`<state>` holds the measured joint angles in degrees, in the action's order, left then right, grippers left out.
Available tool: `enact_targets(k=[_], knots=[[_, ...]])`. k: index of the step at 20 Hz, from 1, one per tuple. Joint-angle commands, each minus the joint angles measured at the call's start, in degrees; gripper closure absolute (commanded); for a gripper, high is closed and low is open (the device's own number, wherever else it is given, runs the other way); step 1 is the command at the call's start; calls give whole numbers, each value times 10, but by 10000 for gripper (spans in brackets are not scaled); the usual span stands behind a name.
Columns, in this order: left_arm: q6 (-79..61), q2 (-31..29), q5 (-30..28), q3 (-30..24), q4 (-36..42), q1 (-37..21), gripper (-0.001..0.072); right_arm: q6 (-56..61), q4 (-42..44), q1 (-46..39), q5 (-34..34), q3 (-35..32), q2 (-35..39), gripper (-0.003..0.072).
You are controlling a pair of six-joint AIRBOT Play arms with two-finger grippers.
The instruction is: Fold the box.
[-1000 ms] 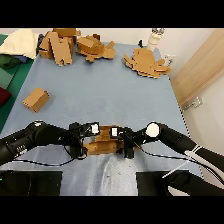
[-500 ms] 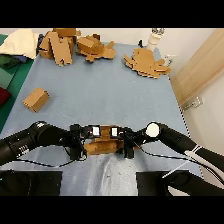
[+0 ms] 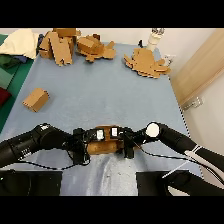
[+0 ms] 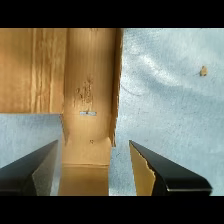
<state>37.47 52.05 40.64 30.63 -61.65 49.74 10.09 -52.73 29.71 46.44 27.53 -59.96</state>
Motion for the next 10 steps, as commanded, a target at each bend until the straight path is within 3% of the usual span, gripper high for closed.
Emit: enact_targets(k=[1, 6, 7, 8, 10], knots=[[11, 1, -13, 0, 6, 10, 18, 0, 0, 0, 0, 0, 0, 152], [11, 19, -42, 0, 6, 10, 31, 0, 0, 0, 0, 0, 0, 152], [10, 27, -40, 0, 6, 10, 193, 0, 0, 0, 0, 0, 0, 152], [11, 32, -41, 0, 6, 10, 252, 0, 0, 0, 0, 0, 0, 152], [11, 33, -40, 2, 12, 10, 253, 0, 0, 0, 0, 0, 0, 152]])
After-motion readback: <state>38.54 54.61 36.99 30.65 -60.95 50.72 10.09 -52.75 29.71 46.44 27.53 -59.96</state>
